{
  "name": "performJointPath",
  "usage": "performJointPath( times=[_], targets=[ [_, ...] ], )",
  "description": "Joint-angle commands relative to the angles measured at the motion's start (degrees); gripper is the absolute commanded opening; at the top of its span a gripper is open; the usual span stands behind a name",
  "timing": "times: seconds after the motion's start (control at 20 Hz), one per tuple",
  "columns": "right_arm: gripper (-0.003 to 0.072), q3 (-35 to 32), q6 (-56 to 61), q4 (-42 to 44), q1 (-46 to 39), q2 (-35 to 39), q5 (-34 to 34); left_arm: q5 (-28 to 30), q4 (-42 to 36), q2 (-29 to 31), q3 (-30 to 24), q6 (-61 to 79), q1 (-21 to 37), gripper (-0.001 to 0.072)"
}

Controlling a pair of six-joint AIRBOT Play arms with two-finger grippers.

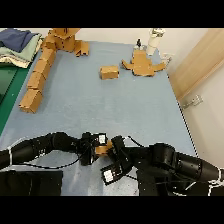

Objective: Fold the box.

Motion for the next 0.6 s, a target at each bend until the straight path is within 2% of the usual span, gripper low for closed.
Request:
performJointPath(
  times=[0.0,0.1,0.2,0.35,0.4,0.45,0.55],
  targets=[
    [0.0164,-0.02,0.09,0.61,0.07,0.2,-0.26,0.02,0.0,0.02,-0.02,0.02,-0.02,0.0415],
    [0.0165,0.26,3.08,0.31,0.07,2.82,-0.66,0.0,0.0,0.02,-0.02,0.02,-0.04,0.0415],
    [0.0165,2.16,11.32,-1.03,-0.04,8.2,-4.07,0.02,0.0,0.02,-0.02,0.02,-0.02,0.0414],
    [0.0161,5.01,39.15,-5.95,-0.83,16.02,-17.11,0.0,0.0,0.02,-0.02,0.02,-0.02,0.0414],
    [0.0122,4.94,51.06,-6.56,-1.11,18.29,-22.12,-0.02,0.0,0.02,-0.02,0.02,-0.04,0.0415],
    [0.0004,4.87,61.42,-6.73,-1.33,19.67,-26.77,-0.02,0.0,0.02,-0.02,0.02,-0.02,0.0414],
    [0.0003,3.41,78.55,-5.27,-2.71,20.76,-33.48,0.0,0.0,0.02,-0.02,0.02,-0.02,0.0414]
  ],
)
